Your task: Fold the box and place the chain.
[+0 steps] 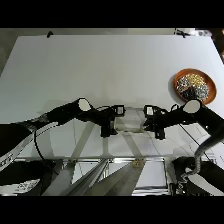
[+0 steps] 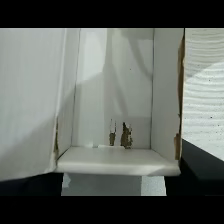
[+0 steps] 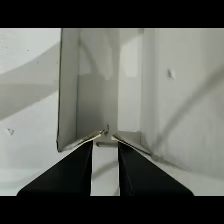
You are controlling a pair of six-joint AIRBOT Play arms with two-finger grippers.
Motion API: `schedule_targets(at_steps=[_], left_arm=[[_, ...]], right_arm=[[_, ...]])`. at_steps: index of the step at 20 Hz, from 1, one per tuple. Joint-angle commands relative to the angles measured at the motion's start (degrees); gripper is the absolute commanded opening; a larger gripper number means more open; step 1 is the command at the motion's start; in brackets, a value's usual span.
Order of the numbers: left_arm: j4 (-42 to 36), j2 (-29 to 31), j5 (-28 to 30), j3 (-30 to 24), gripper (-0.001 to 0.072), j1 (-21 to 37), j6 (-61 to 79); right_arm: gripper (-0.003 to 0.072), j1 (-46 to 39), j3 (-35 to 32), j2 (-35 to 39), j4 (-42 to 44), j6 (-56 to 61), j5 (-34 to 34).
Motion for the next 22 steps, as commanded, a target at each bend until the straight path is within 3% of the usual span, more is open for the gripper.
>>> schedule_targets(at_steps=[1,4,7,12,14,15,19,22], left_arm=[[0.0,0.0,0.0,0.0,0.0211,0.1,0.0],[0.0,0.0,0.0,0.0,0.0211,0.1,0.0],[0.0,0.0,0.0,0.0,0.0211,0.1,0.0],[0.0,0.0,0.0,0.0,0.0211,0.1,0.0],[0.0,0.0,0.0,0.0,0.0211,0.1,0.0],[0.0,0.0,0.0,0.0,0.0211,0.1,0.0],[0.0,0.0,0.0,0.0,0.0211,0.1,0.0],[0.0,0.0,0.0,0.0,0.0211,0.1,0.0]], right_arm=[[0.0151,4.3,0.0,-1.5,0.2,0.1,-4.3],[0.016,5.4,0.0,-1.5,0.4,0.7,-7.8],[0.0343,5.4,0.0,-1.5,0.3,2.8,-8.0],[0.0332,5.4,0.0,-1.4,0.3,4.3,-7.2],[0.0124,5.4,0.2,0.2,-0.1,9.0,-6.4],[0.0067,5.4,0.3,1.4,-0.8,10.8,-6.2],[0.0031,5.4,0.6,9.1,-12.2,24.2,-3.4],[0.0008,5.4,1.0,16.3,-26.2,44.5,-1.7]])
